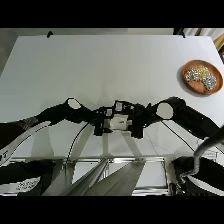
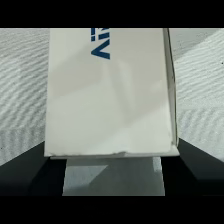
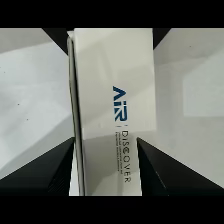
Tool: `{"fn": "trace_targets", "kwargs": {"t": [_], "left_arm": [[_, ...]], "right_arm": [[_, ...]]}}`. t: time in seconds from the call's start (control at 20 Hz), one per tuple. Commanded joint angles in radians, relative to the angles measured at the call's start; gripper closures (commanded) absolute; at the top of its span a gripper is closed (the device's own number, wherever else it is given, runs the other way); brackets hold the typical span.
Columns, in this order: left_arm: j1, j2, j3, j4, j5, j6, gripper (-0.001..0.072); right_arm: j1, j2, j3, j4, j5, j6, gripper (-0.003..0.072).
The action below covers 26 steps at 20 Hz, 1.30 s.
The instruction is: Fold the box and place the chain.
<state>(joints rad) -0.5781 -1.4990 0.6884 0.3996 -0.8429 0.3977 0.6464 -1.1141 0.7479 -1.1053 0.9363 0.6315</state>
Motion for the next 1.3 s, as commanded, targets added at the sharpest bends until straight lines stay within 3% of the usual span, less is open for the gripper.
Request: {"fn": "trace_targets", "kwargs": {"t": [0.0,0.15,0.45,0.5,0.55,0.6,0.75,0.85,1.05,1.25], "left_arm": [[0.001,0.000,0.000,-0.003,0.009,-0.002,0.0679],[0.001,0.000,0.000,-0.003,0.009,-0.002,0.0679],[0.001,0.000,0.000,-0.003,0.009,-0.002,0.0679],[0.001,0.000,0.000,-0.003,0.009,-0.002,0.0679],[0.001,0.000,0.000,-0.003,0.009,-0.002,0.0679],[0.001,0.000,0.000,-0.003,0.009,-0.002,0.0679],[0.001,0.000,0.000,-0.003,0.009,-0.002,0.0679],[0.001,0.000,0.000,-0.003,0.009,-0.002,0.0679],[0.001,0.000,0.000,-0.003,0.008,-0.002,0.0679],[0.001,0.000,0.000,-0.003,0.008,-0.002,0.0679]], "right_arm": [[0.001,0.002,0.000,0.015,-0.005,-0.004,0.0237],[0.000,0.031,0.000,0.015,-0.006,-0.004,0.0237],[-0.081,0.226,0.000,0.115,0.057,0.020,0.0241],[-0.110,0.235,-0.002,0.160,0.075,0.029,0.0291],[-0.140,0.234,-0.009,0.218,0.099,0.002,0.0602],[-0.167,0.234,-0.032,0.296,0.099,-0.068,0.0679],[-0.206,0.234,-0.181,0.618,-0.019,-0.279,0.0674],[-0.206,0.229,-0.280,0.750,-0.108,-0.385,0.0673],[-0.205,0.203,-0.353,0.911,-0.188,-0.506,0.0675],[-0.205,0.116,-0.354,0.955,-0.190,-0.540,0.0677]]}}
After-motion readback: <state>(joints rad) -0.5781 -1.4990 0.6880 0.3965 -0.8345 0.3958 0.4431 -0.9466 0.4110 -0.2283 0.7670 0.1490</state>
